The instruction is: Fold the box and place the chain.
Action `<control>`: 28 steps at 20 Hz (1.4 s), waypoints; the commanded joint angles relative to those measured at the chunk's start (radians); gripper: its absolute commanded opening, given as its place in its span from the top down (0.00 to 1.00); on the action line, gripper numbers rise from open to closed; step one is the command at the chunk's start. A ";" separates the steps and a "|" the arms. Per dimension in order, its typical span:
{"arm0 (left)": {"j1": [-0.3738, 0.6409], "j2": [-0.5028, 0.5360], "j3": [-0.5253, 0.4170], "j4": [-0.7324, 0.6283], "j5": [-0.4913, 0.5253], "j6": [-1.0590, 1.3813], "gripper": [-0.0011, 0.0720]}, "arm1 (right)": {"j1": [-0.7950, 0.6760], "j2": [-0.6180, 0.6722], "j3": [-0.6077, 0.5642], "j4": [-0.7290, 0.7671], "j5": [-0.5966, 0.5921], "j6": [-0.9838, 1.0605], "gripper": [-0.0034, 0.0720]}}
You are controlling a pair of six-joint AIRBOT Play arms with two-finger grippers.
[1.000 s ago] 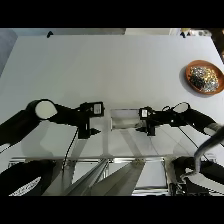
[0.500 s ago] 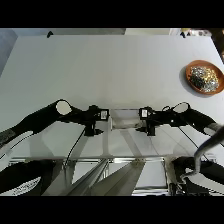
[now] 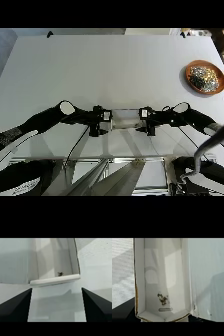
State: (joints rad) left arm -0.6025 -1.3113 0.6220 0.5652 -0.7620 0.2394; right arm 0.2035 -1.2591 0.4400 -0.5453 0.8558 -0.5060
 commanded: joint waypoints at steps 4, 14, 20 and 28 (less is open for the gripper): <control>-0.010 -0.010 -0.001 -0.056 -0.013 0.007 0.03 | 0.000 0.001 0.000 0.000 0.000 0.000 0.35; -0.023 -0.036 -0.001 -0.146 0.036 0.004 0.03 | 0.000 0.001 0.000 0.000 0.000 0.000 0.35; -0.017 -0.029 -0.002 -0.086 0.027 -0.022 0.02 | 0.000 0.001 0.000 0.000 0.000 0.000 0.35; 0.024 0.018 -0.028 -0.079 0.023 0.011 0.02 | 0.000 0.001 0.000 0.000 0.000 0.000 0.35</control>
State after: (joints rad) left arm -0.5846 -1.2980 0.5980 0.4805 -0.7395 0.2340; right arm 0.2031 -1.2587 0.4400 -0.5442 0.8536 -0.5083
